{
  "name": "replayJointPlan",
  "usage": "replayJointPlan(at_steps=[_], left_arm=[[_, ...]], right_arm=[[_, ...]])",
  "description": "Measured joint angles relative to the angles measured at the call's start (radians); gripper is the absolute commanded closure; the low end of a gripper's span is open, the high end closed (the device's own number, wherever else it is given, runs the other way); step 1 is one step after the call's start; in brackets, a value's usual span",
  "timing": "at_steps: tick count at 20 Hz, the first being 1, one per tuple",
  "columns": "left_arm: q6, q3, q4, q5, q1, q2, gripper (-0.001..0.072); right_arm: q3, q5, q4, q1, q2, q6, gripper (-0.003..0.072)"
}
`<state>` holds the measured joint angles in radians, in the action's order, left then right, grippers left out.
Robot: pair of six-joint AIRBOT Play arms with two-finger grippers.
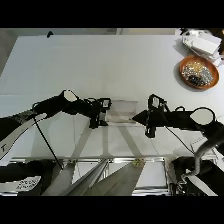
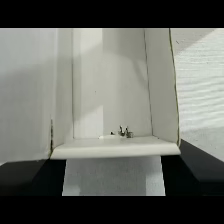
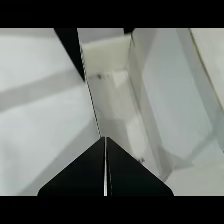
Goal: Fold the box and place the chain.
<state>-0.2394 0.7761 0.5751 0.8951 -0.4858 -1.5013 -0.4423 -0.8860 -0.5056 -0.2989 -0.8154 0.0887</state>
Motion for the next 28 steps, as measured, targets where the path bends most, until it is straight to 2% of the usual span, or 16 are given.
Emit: replayJointPlan(at_steps=[4, 11, 17, 22, 28], left_arm=[[0.0, 0.0, 0.002, -0.001, -0.001, 0.0, 0.0577], [0.003, 0.0, 0.002, -0.001, -0.001, 0.0, 0.0577], [0.003, 0.0, 0.002, 0.019, -0.001, 0.0, 0.0577], [0.003, 0.0, 0.003, 0.034, -0.001, 0.0, 0.0577], [0.0, 0.0, 0.003, 0.037, -0.001, 0.0, 0.0576]], right_arm=[[0.0, 0.066, 0.1, 0.0, -0.039, 0.048, 0.0665], [0.0, 0.277, 0.362, 0.0, -0.252, 0.085, 0.0665], [0.0, 0.373, 0.435, 0.0, -0.368, 0.122, 0.0665], [0.0, 0.371, 0.437, 0.0, -0.396, 0.139, 0.0665], [-0.013, 0.229, 0.518, 0.003, -0.394, 0.143, 0.0662]])
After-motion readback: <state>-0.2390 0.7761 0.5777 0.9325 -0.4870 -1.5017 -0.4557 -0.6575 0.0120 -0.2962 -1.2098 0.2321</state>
